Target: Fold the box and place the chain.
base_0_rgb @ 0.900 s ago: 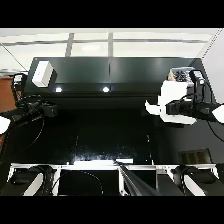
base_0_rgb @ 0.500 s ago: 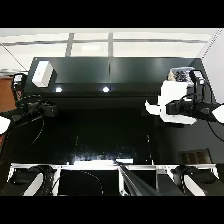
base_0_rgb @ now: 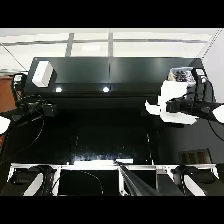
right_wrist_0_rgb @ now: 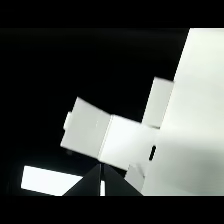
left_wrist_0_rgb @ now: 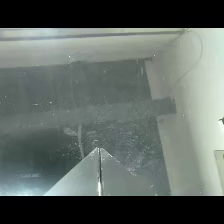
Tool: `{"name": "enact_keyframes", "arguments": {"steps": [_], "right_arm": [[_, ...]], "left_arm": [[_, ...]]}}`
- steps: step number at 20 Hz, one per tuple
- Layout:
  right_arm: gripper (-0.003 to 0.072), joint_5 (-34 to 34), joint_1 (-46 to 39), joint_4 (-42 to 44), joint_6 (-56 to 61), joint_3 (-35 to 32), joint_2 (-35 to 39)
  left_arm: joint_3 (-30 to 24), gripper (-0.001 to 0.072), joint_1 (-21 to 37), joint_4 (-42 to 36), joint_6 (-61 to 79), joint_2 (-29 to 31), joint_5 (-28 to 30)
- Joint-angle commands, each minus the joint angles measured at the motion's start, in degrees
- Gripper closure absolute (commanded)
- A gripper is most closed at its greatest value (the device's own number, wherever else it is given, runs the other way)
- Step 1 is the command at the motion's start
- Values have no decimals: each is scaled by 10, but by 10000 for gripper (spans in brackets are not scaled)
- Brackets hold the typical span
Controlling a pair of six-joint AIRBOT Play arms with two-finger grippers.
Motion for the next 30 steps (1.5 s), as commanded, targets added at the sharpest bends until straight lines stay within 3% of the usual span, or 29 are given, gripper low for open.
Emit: {"name": "enact_keyframes", "arguments": {"steps": [1, 2, 3, 4, 5, 6, 8, 10, 12, 15, 17, 20, 26, 30], "right_arm": [[648, -58, 0, 13, 0, 0, 0], [631, -79, 0, 10, 0, 0, 0], [288, -96, 0, 10, 0, 0, 0], [-17, -113, 0, 8, -2, 0, 0], [-22, -128, -4, -2, 7, 0, -1], [-22, -136, -19, -28, 37, 1, -4], [-21, -137, -112, -142, 165, 7, -19], [-20, -134, -268, -169, 208, 24, -47], [-14, -104, -423, -117, 197, 56, -100], [-14, 56, -558, 49, 14, 134, -220], [-15, 171, -580, 140, -85, 180, -304], [-15, 292, -563, 235, -174, 214, -398], [-14, 290, -499, 208, -186, 247, -480], [-11, 288, -482, 207, -196, 251, -488]], "left_arm": [[0, 680, 0, -8, 0, 0, 41], [0, 680, 0, -8, 0, 0, 53], [0, 679, 0, -8, 0, 0, 58], [0, 628, 0, -8, 0, -1, 68], [0, 253, 0, -8, 0, -4, 83], [0, 6, 0, -10, -3, -8, 93], [0, 2, 0, -10, -3, -8, 92], [0, 2, 0, -10, -3, -8, 85], [0, 2, -1, -13, -3, -8, 81], [0, 3, -14, -12, -2, -9, 86], [0, 3, -25, -12, -2, -11, 85], [0, 3, -39, -12, -2, -16, 86], [0, 3, -42, -12, -2, -26, 86], [0, 3, -42, -12, -2, -26, 85]]}}
